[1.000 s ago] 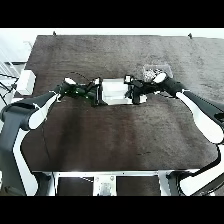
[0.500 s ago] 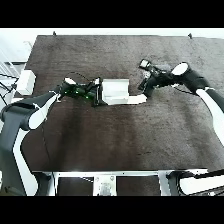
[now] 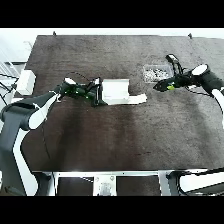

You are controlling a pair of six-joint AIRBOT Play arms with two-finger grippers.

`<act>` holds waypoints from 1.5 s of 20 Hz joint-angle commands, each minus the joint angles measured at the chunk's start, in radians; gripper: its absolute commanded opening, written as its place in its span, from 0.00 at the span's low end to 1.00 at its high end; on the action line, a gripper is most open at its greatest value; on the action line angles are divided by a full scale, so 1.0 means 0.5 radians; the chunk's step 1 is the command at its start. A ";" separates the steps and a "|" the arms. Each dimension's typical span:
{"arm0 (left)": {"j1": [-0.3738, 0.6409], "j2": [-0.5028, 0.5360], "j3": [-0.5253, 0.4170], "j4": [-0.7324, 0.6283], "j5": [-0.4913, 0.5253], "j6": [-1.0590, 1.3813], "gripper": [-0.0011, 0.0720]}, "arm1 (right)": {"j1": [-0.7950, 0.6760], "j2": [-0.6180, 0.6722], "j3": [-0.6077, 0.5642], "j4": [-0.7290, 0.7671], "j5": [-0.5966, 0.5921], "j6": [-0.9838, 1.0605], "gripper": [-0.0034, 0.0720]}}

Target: Fold the box and place the chain.

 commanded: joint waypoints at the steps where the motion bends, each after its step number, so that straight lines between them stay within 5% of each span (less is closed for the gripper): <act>1: -0.001 0.000 0.000 0.001 -0.001 0.000 0.54 | -0.025 -0.151 -0.015 0.087 0.117 0.125 0.06; 6: -0.001 0.000 0.000 0.001 0.000 0.000 0.54 | 0.030 -0.332 -0.031 0.348 0.269 0.131 0.06; 17: -0.001 0.000 0.000 0.001 0.001 0.001 0.54 | 0.282 -0.245 -0.049 0.648 0.279 -0.018 0.07; 19: -0.001 0.000 0.000 0.001 0.001 0.001 0.54 | 0.284 -0.217 -0.049 0.648 0.279 -0.015 0.29; 22: -0.001 0.000 0.000 0.001 0.000 0.001 0.54 | 0.285 -0.214 -0.037 0.717 0.280 -0.004 0.43; 25: -0.001 0.000 0.000 0.001 0.001 0.001 0.54 | 0.304 -0.217 -0.037 0.842 0.279 -0.005 0.46; 27: -0.001 0.000 0.000 0.001 0.000 0.001 0.54 | 0.336 -0.218 -0.037 0.841 0.278 -0.004 0.59; 30: -0.001 0.000 0.000 0.001 -0.001 0.000 0.54 | 0.371 -0.219 -0.037 0.841 0.268 -0.004 0.59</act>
